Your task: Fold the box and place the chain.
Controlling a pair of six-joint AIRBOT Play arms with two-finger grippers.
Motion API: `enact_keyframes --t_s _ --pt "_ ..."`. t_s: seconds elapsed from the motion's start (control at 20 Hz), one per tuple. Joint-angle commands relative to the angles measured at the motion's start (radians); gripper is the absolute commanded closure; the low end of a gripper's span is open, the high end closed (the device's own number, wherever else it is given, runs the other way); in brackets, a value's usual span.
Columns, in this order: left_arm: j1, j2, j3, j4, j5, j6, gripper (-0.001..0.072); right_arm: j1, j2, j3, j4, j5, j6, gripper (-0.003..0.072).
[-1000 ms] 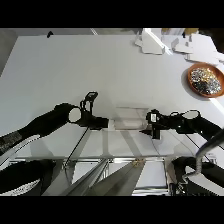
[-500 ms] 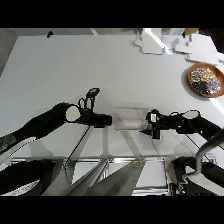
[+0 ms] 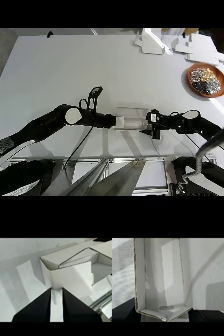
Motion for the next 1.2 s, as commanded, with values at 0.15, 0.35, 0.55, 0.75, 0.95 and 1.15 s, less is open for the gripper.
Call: enact_keyframes --t_s 0.15,0.35,0.55,0.75,0.95,1.15 --pt "-0.014 0.000 0.003 -0.010 0.022 0.003 0.0525 0.001 0.000 0.000 0.000 0.000 0.000 0.0256" --pt "-0.029 -0.035 0.057 0.034 -0.006 -0.006 0.0476 0.001 0.000 0.000 0.000 0.000 0.000 0.0256" --pt "-0.030 -0.084 0.125 0.150 -0.109 -0.107 0.0472 0.001 0.000 0.000 0.000 0.000 0.000 0.0256" --pt "-0.055 -0.128 0.187 0.179 -0.156 -0.122 0.0432 0.001 0.000 0.000 0.000 0.000 0.000 0.0256" --pt "-0.076 -0.142 0.198 0.209 -0.171 -0.183 0.0432 0.000 0.000 0.000 0.000 0.000 0.000 0.0256" --pt "-0.105 -0.153 0.218 0.237 -0.185 -0.228 0.0433 0.001 0.000 0.000 0.000 0.000 0.000 0.0256"
